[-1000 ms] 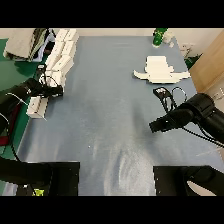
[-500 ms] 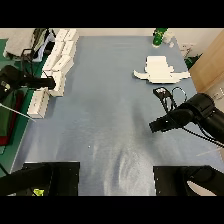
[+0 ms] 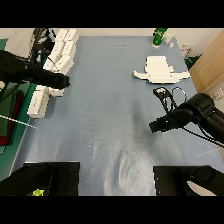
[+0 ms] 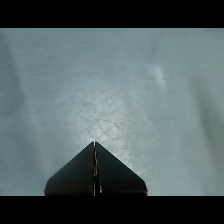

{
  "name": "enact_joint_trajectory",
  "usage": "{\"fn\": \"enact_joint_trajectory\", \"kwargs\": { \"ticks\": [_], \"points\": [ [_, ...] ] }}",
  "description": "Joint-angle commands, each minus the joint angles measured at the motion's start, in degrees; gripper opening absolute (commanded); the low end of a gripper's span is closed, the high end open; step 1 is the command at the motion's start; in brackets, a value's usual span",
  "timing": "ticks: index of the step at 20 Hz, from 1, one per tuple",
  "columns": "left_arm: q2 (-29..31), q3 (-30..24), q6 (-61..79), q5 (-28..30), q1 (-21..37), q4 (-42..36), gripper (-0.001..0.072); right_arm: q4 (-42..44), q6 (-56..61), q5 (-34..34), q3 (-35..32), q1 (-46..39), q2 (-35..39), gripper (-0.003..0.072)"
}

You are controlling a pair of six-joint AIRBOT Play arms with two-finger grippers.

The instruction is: Fold the box.

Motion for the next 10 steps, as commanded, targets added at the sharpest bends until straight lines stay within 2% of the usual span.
{"fn": "enact_joint_trajectory", "kwargs": {
  "ticks": [1,5,10],
  "points": [
    [-3.5,0.48,-3.5,-2.19,-9.2,-0.61,0.0016,0.0,0.02,0.0,0.04,0.04,-0.02,0.0018],
    [-9.9,0.48,-3.63,-0.39,-14.64,-0.61,0.0016,0.0,0.02,0.0,0.04,0.04,-0.02,0.0018],
    [-11.89,0.48,-3.58,-0.31,-15.23,-0.68,0.0015,0.0,0.02,0.0,0.04,0.04,-0.02,0.0017]
  ]
}}
